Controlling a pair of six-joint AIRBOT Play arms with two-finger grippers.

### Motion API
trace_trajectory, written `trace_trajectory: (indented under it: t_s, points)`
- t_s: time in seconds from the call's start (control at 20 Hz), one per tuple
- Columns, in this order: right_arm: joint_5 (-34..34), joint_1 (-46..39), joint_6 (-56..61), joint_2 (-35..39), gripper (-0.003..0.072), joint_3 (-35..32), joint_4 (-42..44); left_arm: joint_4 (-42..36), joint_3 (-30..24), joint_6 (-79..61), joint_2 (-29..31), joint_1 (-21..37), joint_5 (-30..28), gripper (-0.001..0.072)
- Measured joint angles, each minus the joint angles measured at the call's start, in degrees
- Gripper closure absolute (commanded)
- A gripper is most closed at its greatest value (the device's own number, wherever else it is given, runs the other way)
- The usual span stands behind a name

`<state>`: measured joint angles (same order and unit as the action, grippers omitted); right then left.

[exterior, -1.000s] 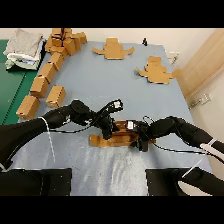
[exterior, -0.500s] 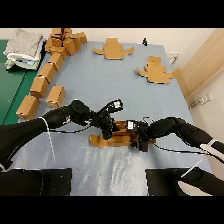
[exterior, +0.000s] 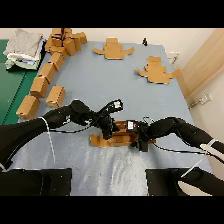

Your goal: Fold the box.

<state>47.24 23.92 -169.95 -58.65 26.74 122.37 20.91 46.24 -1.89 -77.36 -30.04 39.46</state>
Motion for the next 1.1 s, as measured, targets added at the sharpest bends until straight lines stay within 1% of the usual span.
trace_trajectory:
  t_s: [0.1, 0.15, 0.2, 0.25, 0.45, 0.6, 0.65, 0.7, 0.75, 0.8, 0.85, 0.9, 0.95, 1.05, 1.1]
  points:
    - [0.04, 0.00, 0.02, -0.02, 0.0131, 0.00, 0.00, -0.04, 0.00, 0.02, 0.00, 0.00, 0.02, 0.0694]
    - [0.07, 0.00, 0.02, 0.00, 0.0130, 0.00, 0.00, -0.07, 0.00, 0.02, 0.00, 0.00, 0.02, 0.0625]
    - [0.09, 0.00, 0.02, 0.00, 0.0131, 0.00, 0.00, -0.09, 0.00, 0.11, 0.00, 0.04, -0.04, 0.0265]
    - [0.24, 0.00, 0.02, 0.00, 0.0131, 0.00, -0.02, -0.07, 0.00, 0.26, -0.02, 0.20, -0.26, 0.0094]
    - [0.31, 0.00, 0.04, 0.00, 0.0131, 0.00, -0.02, 1.53, 0.00, 5.79, 1.66, 2.16, 0.35, 0.0097]
    - [0.28, 0.00, 0.02, 0.00, 0.0130, 0.00, -0.02, 8.13, 0.00, 15.76, 5.66, 4.87, 2.23, 0.0099]
    - [0.28, 0.00, 0.02, 0.00, 0.0130, 0.00, -0.02, 11.47, 0.00, 20.61, 7.30, 5.77, 3.80, 0.0140]
    - [0.28, 0.00, 0.02, -0.02, 0.0131, 0.00, -0.02, 14.78, 0.00, 25.83, 8.70, 6.47, 5.81, 0.0343]
    - [0.28, 0.00, 0.02, 0.00, 0.0131, 0.00, -0.02, 18.08, 0.00, 31.89, 9.94, 7.15, 8.55, 0.0682]
    - [0.28, 0.00, 0.02, 0.00, 0.0131, 0.00, -0.02, 20.37, 0.00, 37.53, 10.71, 7.45, 11.52, 0.0697]
    - [0.28, 0.00, 0.02, 0.00, 0.0131, 0.00, -0.02, 22.03, 0.00, 43.10, 11.30, 7.45, 15.06, 0.0696]
    - [0.26, 0.00, 0.02, 0.00, 0.0130, 0.00, -0.02, 22.32, 0.00, 47.74, 11.50, 7.19, 18.27, 0.0696]
    - [0.26, 0.00, 0.02, 0.00, 0.0131, 0.00, -0.02, 21.49, 0.00, 51.65, 11.54, 6.58, 20.06, 0.0697]
    - [0.26, 0.00, 0.02, 0.00, 0.0130, 0.00, -0.02, 16.94, 0.00, 56.24, 10.93, 5.09, 20.33, 0.0697]
    - [0.26, 0.00, 0.02, -0.02, 0.0130, 0.00, -0.02, 14.36, 0.20, 57.66, 10.16, 4.37, 18.71, 0.0697]
